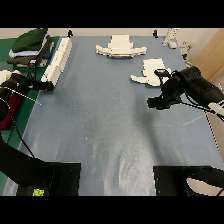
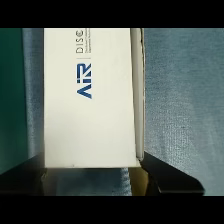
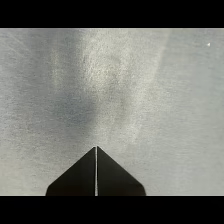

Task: Fold the box.

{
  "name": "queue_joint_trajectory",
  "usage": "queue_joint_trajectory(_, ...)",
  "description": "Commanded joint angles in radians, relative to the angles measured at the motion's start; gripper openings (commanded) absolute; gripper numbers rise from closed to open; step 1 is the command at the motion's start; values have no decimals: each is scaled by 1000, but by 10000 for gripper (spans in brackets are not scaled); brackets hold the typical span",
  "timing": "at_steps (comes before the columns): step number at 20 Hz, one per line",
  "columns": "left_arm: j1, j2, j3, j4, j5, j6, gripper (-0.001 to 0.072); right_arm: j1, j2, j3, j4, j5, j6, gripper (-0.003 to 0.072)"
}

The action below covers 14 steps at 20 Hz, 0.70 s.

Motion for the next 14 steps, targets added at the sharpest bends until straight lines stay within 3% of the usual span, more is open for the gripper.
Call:
queue_joint_trajectory(1, 0, -2, 2, -1, 18, -3, 438, 0, -1, 1, 0, 0, 0, 16)
queue_joint_trajectory(5, 0, -2, 2, 0, 21, -3, 442, -1, -1, 1, 0, 0, 0, 16)
queue_joint_trajectory(7, 0, -2, 2, 0, 29, -3, 688, 0, -1, 1, 0, 0, 0, 16)
queue_joint_trajectory(11, 2, 5, 2, 11, 1, -21, 692, 0, -1, 1, 0, 0, 0, 16)
queue_joint_trajectory(14, 27, 64, 2, 62, -116, -24, 692, -1, -1, 1, 0, 0, 0, 16)
